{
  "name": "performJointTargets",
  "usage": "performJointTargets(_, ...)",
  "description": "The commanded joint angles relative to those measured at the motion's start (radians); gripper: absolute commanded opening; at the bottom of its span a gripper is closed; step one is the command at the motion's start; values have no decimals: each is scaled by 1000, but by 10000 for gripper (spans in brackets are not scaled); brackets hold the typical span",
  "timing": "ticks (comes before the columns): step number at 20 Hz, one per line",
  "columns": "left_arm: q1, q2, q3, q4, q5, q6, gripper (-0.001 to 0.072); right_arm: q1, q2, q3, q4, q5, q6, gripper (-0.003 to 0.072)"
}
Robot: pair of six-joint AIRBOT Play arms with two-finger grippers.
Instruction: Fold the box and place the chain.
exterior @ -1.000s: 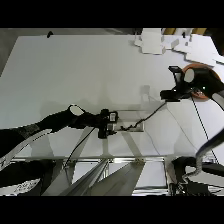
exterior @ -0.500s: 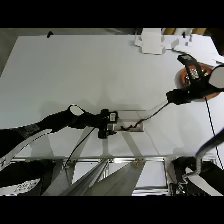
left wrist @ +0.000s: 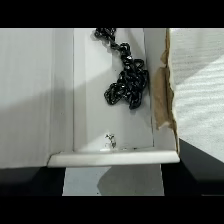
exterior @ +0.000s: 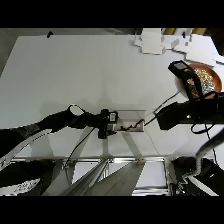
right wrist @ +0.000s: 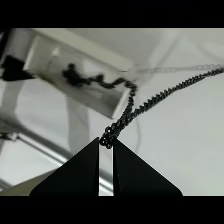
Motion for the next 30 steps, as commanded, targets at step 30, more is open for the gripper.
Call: performJointTargets(30, 0, 1, -1, 0, 0, 0, 342, -179, -262, 76, -64, -147, -92, 293)
